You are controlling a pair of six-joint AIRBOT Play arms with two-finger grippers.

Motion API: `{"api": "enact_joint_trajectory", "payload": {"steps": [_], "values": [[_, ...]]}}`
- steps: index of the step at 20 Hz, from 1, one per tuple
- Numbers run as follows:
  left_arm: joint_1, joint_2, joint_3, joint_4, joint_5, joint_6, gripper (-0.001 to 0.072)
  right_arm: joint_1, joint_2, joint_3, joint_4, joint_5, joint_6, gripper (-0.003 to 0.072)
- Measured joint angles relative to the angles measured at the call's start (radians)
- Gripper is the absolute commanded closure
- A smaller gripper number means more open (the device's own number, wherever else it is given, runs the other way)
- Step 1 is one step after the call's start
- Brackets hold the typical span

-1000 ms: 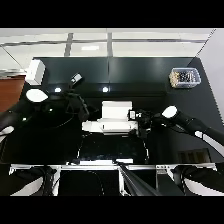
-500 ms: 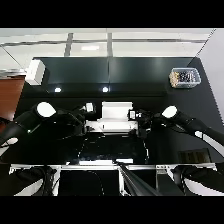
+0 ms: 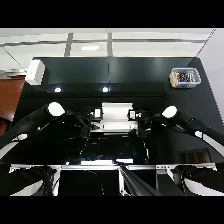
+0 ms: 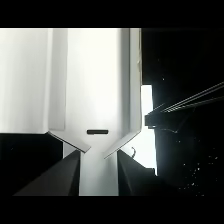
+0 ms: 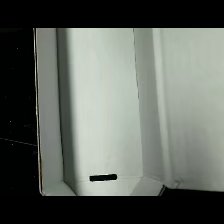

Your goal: Fold the box and place the chain.

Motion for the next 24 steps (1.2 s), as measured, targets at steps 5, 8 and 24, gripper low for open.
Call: {"api": "enact_joint_trajectory", "payload": {"steps": [5, 8, 24], "values": [[-0.014, -0.010, 0.002, -0.026, -0.003, 0.023, 0.0605, 0.000, 0.000, 0.000, 0.000, 0.002, 0.000, 0.0390], [-0.035, -0.026, 0.002, -0.058, 0.026, 0.023, 0.0604, 0.000, 0.000, 0.000, 0.000, 0.001, 0.000, 0.0390], [0.093, 0.053, 0.002, -0.047, -0.013, -0.072, 0.0020, 0.000, 0.000, 0.000, 0.000, -0.001, 0.000, 0.0390]]}}
